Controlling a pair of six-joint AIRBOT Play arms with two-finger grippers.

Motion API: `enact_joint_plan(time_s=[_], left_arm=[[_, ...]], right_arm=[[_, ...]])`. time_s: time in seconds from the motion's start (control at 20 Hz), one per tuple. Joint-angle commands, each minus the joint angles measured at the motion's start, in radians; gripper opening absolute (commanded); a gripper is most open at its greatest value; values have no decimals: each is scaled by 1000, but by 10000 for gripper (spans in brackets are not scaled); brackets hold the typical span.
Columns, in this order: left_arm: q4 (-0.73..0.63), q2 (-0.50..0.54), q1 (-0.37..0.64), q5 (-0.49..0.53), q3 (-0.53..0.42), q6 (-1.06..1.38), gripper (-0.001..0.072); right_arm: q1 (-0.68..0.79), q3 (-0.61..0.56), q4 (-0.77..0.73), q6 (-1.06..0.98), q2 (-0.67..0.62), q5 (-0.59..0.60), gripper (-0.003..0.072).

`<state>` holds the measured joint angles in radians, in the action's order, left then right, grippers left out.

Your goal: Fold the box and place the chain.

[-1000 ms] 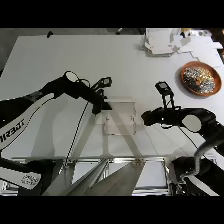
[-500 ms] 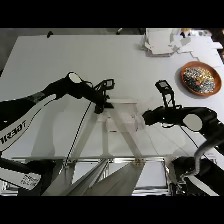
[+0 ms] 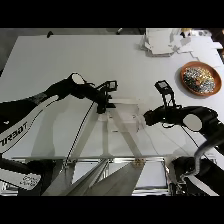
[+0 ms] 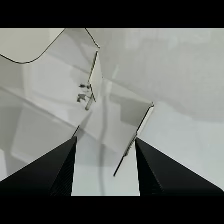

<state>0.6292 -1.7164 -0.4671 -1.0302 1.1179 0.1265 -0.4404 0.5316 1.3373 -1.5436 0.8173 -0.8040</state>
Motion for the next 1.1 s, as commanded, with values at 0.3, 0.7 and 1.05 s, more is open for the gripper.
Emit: enact_joint_plan(time_s=[0.3,0.7,1.05], left_arm=[[11,-1,-4,-28,-1,0,11],[11,-1,-4,-28,-1,0,11],[11,0,-4,-28,-1,0,11]], right_arm=[[-1,3,-144,399,-1,-76,76],[-1,3,-239,504,-32,-59,295],[-1,3,-230,776,-204,-101,364]])
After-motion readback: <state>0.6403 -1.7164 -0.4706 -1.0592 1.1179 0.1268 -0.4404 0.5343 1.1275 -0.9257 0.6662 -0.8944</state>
